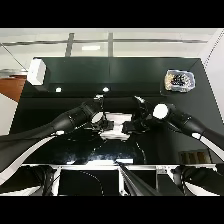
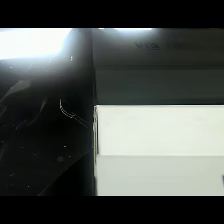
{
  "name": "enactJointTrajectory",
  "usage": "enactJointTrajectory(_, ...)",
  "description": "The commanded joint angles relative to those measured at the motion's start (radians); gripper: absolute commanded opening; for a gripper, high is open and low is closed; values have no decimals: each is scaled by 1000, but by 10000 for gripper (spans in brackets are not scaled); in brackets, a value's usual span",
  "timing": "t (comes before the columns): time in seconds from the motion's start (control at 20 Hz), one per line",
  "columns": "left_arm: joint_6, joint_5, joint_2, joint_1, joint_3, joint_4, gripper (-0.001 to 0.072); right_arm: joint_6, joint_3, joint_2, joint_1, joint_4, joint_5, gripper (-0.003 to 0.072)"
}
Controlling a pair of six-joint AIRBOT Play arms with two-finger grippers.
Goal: Fold the box and place the chain.
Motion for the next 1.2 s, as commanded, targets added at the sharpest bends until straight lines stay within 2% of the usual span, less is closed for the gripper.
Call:
enactJointTrajectory(0.0, 2, 2, 0, 1, 0, 3, 31, 254, 63, -1, 78, -235, 6, 473)
enactJointTrajectory(0.05, 2, 2, 0, 1, 0, 3, 30, 309, 69, -1, 93, -281, 14, 470)
enactJointTrajectory(0.1, 2, 2, 0, 1, 0, 3, 31, 351, 69, -1, 105, -312, 24, 404)
enactJointTrajectory(0.15, 2, 3, 0, 1, 0, 3, 31, 391, 69, -2, 115, -333, 36, 403)
enactJointTrajectory(0.2, 3, 3, 0, 1, 0, 3, 30, 416, 69, -2, 124, -343, 42, 347)
enactJointTrajectory(0.3, 3, 3, 0, 1, 0, 3, 30, 472, 69, -6, 142, -350, 39, 337)
enactJointTrajectory(0.35, 3, 3, 0, 1, 0, 3, 31, 497, 69, -8, 152, -353, 36, 301)
enactJointTrajectory(0.8, 2, 3, 0, 1, 0, 3, 31, 664, 183, -116, 214, -480, 144, 297)
enactJointTrajectory(0.9, 2, 3, 0, 1, 0, 3, 30, 664, 183, -117, 214, -480, 147, 228)
enactJointTrajectory(1.1, 2, 3, 0, 0, 0, 2, 31, 676, 183, -130, 214, -481, 149, 228)
enactJointTrajectory(1.15, 2, 3, 0, 0, 0, 2, 31, 675, 183, -138, 214, -481, 151, 199)
